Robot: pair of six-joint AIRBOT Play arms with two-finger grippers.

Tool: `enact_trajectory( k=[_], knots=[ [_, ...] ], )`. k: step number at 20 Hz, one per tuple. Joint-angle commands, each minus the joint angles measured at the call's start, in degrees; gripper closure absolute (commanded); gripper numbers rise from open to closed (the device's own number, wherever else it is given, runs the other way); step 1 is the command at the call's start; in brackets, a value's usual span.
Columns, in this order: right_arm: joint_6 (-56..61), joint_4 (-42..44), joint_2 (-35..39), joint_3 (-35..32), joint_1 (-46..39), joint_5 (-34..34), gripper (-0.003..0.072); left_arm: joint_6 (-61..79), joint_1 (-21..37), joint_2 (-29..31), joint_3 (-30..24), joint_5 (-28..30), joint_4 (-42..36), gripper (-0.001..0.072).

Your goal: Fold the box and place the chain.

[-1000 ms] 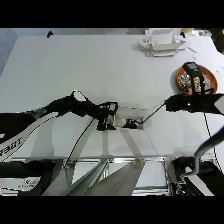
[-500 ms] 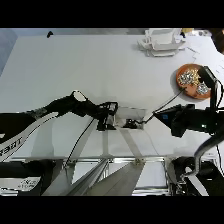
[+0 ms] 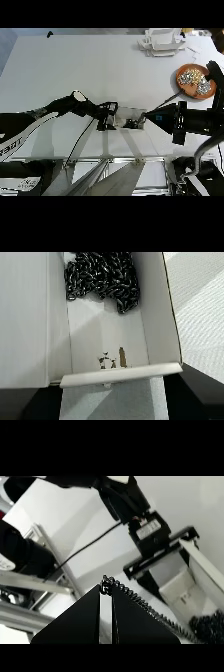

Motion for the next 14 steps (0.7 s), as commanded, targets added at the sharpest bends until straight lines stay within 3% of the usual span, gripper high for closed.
enact_trajectory(
  k=[1,9,14],
  knots=[
    [-4.6,1.1,-2.0,0.0,3.5,-7.0,0.067,0.0,0.0,0.0,0.0,0.0,0.0,0.0627],
    [-4.2,-9.6,-15.4,-1.5,12.3,-8.5,0.0669,0.0,0.0,0.0,0.0,0.0,0.0,0.0627],
    [-3.9,-10.4,-21.2,-4.3,15.2,-11.7,0.0669,0.0,0.0,0.0,0.0,0.0,0.0,0.0627]
  ],
)
